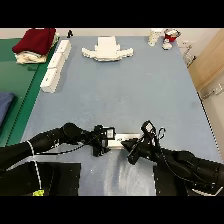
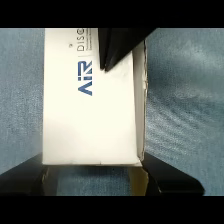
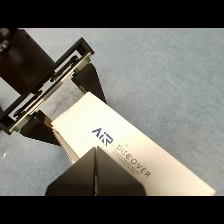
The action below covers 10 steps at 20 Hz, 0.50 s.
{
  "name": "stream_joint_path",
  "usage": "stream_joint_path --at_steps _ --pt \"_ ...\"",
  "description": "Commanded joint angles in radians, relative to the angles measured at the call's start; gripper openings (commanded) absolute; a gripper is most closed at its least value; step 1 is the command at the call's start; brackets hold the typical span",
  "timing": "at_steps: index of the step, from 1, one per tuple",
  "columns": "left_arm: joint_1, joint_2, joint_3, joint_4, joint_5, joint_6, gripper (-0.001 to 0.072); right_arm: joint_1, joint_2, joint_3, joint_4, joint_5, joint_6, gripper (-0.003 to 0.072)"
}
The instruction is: Fold the box.
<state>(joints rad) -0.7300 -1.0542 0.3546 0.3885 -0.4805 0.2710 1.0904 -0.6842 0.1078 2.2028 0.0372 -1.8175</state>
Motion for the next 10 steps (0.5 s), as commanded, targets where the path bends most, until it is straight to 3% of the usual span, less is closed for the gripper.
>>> stream_joint_path --at_steps 1,10 --pt "0.000 0.000 0.000 0.000 0.000 0.002 0.0368 0.002 -0.027 -0.004 0.001 -0.042 0.008 0.0019" --pt "0.000 0.000 0.000 0.000 0.000 0.002 0.0368 0.002 -0.025 -0.011 -0.004 -0.040 0.011 0.0019"
